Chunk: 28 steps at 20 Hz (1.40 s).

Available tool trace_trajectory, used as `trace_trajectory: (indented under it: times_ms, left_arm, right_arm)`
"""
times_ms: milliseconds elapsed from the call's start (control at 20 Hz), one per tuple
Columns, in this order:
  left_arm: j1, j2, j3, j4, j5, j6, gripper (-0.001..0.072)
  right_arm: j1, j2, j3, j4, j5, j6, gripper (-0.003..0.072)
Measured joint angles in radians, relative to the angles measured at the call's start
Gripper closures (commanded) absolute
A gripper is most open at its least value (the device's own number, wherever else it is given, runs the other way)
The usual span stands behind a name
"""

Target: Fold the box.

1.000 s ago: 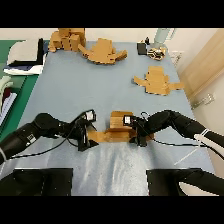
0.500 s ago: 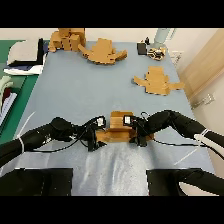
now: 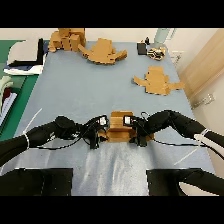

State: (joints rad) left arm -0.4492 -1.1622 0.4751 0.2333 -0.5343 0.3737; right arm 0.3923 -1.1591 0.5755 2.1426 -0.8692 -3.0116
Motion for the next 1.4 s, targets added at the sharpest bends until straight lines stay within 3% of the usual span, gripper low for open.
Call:
trace_trajectory:
  times_ms: [50, 100, 150, 850, 900, 950, 1000, 1250, 1300, 1350, 1400]
  left_arm:
    - [0.000, -0.001, 0.000, -0.005, 0.000, 0.021, 0.0365]
    - [0.000, -0.001, 0.000, -0.013, -0.001, 0.043, 0.0413]
    - [0.000, -0.002, 0.001, -0.026, -0.003, 0.066, 0.0544]
    - [-0.023, -0.038, 0.015, -0.159, -0.032, 0.189, 0.0520]
    - [-0.024, -0.039, 0.015, -0.162, -0.035, 0.191, 0.0401]
    - [-0.024, -0.040, 0.015, -0.165, -0.037, 0.192, 0.0163]
    - [-0.025, -0.041, 0.015, -0.168, -0.038, 0.192, 0.0115]
    - [-0.025, -0.043, 0.015, -0.172, -0.045, 0.195, 0.0117]
    - [-0.025, -0.043, 0.015, -0.173, -0.045, 0.195, 0.0169]
    - [-0.025, -0.043, 0.015, -0.172, -0.044, 0.194, 0.0513]
    - [-0.025, -0.043, 0.015, -0.171, -0.036, 0.186, 0.0693]
  right_arm:
    - [0.000, 0.000, 0.000, 0.000, 0.000, 0.000, 0.0174]
    - [0.000, 0.000, 0.000, 0.000, 0.000, 0.000, 0.0174]
    - [0.000, 0.000, 0.000, 0.000, 0.000, 0.000, 0.0174]
    - [0.000, 0.000, 0.000, 0.000, 0.000, 0.000, 0.0174]
    - [0.000, 0.000, 0.000, 0.000, 0.000, 0.000, 0.0174]
    - [0.000, 0.000, 0.000, 0.000, 0.000, 0.000, 0.0174]
    - [0.000, 0.000, 0.000, 0.000, 0.000, -0.001, 0.0175]
    - [0.000, 0.000, 0.000, -0.001, 0.000, 0.000, 0.0175]
    - [0.000, 0.000, 0.000, -0.001, 0.000, 0.000, 0.0174]
    - [0.000, 0.000, 0.000, -0.001, 0.000, 0.000, 0.0175]
    - [0.000, 0.000, 0.000, 0.000, 0.000, 0.001, 0.0175]
